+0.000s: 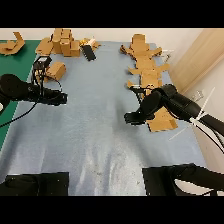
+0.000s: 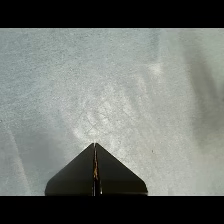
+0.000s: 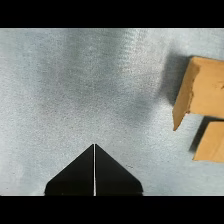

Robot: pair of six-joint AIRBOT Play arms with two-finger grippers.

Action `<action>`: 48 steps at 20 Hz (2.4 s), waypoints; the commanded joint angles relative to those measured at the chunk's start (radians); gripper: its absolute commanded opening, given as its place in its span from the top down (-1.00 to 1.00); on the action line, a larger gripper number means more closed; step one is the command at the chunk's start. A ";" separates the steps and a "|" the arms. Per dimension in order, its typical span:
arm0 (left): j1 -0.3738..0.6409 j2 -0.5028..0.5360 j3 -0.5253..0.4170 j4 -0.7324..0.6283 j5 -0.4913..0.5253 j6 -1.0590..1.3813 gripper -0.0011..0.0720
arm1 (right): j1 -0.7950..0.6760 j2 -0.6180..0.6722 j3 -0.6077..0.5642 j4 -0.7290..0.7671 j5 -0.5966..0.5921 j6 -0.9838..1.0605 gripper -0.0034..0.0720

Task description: Fold the box.

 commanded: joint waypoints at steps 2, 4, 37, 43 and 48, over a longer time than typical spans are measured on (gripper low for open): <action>-0.001 0.000 0.000 0.000 0.000 0.000 0.93 | 0.000 0.000 0.000 0.000 0.000 0.000 0.90; -0.001 0.000 0.000 0.000 0.000 0.000 0.93 | 0.000 0.000 0.000 0.000 0.000 0.000 0.90; 0.000 -0.005 0.000 -0.016 0.104 -0.062 0.93 | -1.045 -0.306 0.369 -0.099 -0.231 -0.570 -0.29; -0.001 -0.005 0.000 -0.018 0.103 -0.062 -0.38 | -1.042 -0.369 0.369 0.008 -0.229 -0.682 -0.29; 0.000 -0.004 0.000 -0.022 0.102 -0.061 -0.38 | -1.040 -0.442 0.368 0.115 -0.267 -0.703 0.14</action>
